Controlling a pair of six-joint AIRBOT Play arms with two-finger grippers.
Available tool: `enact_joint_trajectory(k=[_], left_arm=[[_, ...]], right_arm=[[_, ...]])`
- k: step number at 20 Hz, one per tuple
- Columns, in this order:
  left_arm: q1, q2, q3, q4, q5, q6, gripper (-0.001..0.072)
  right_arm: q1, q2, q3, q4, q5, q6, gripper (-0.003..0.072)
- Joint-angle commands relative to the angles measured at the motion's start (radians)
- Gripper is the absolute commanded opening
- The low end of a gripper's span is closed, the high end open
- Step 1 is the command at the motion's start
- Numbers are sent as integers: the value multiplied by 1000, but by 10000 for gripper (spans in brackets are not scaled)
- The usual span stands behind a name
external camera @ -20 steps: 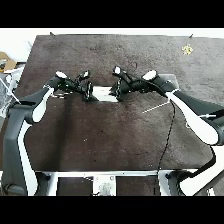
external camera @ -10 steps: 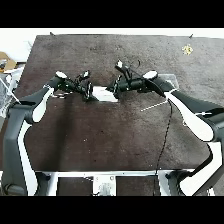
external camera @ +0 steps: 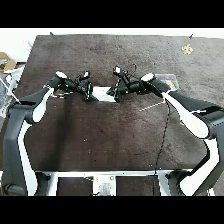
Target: Fold the box and place the chain.
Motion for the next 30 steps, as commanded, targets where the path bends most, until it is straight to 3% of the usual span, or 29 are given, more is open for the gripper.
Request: enact_joint_trajectory(k=[1, 6, 11, 15, 19, 25, 30], left_arm=[[1, 0, 1, -1, 0, -2, 352], [1, 0, 1, -1, 0, -2, 351], [1, 0, 1, -1, 0, -2, 351], [1, 0, 1, -1, 0, -2, 351], [1, 0, 1, -1, 0, -2, 352], [1, 0, 1, -1, 0, -2, 351], [1, 0, 1, -1, 0, -2, 352]], right_arm=[[0, 12, -2, -21, -10, 4, 2], [0, 197, -2, 93, -64, 40, 1], [0, 500, -106, 46, -296, 197, 1], [-2, 801, -375, -76, -542, 267, 2], [-33, 1102, -702, -84, -727, 333, 2], [-180, 1540, -1183, -80, -784, 441, 2], [-226, 1838, -1432, -81, -784, 472, 3]])
